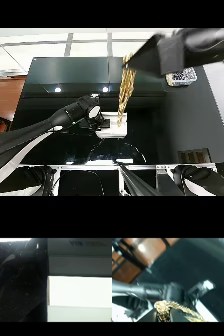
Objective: Fold the box and place the chain.
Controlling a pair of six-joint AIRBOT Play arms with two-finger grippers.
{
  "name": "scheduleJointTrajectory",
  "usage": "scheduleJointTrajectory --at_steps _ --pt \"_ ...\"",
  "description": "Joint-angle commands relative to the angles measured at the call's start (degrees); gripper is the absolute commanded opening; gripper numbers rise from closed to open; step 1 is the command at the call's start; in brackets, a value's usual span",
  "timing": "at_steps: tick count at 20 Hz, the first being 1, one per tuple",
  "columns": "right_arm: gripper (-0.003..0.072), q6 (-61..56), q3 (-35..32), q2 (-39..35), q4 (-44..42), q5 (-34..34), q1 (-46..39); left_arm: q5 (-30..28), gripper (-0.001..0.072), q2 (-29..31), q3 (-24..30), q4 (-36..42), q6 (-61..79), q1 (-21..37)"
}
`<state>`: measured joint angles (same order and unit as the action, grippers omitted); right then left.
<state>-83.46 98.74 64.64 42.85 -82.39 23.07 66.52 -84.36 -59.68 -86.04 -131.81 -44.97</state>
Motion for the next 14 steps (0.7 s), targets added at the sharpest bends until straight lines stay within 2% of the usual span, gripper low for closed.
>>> scheduleJointTrajectory --at_steps 1,9,14 --pt "0.0013 -0.70 -6.71 0.11 5.01 -3.15 0.70 -0.02 0.0024 -0.04 -0.07 -0.04 0.00 -0.02" --pt "0.0013 -0.72 -17.75 0.11 7.87 -3.54 0.81 -0.02 0.0024 -0.04 -0.07 -0.04 0.00 -0.02" --pt "0.0013 -0.70 -22.53 0.28 4.17 4.39 4.61 0.00 0.0024 -0.04 -0.07 -0.04 0.00 -0.02"
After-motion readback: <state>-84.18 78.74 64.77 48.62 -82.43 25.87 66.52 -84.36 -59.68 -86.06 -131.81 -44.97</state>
